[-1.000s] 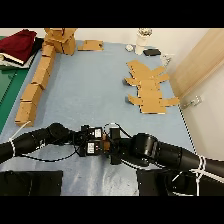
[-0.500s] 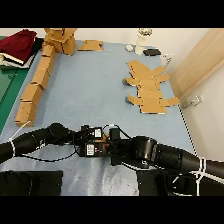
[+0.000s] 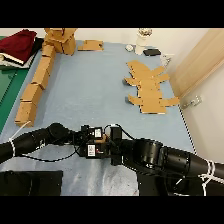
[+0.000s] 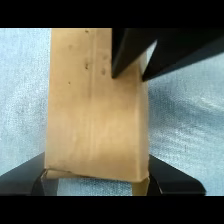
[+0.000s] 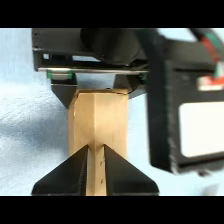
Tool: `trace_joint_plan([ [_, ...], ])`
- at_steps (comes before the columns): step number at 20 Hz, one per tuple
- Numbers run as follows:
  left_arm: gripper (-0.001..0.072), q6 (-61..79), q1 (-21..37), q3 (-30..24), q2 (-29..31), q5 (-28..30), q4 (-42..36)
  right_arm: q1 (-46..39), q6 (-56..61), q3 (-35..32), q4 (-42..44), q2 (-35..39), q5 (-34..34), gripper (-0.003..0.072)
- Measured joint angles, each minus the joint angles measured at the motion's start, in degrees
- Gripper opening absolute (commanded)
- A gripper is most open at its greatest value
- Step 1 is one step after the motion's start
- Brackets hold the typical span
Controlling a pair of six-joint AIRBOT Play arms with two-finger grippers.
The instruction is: Fold the box.
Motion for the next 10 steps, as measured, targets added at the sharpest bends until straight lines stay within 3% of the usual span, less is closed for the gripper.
trace_joint_plan([
  [10, 0.0488, 0.00, 0.00, 0.00, 0.00, 0.00, 0.02, 0.15, 0.87, 1.01, -2.43, -0.98, -0.02, 0.0101],
])
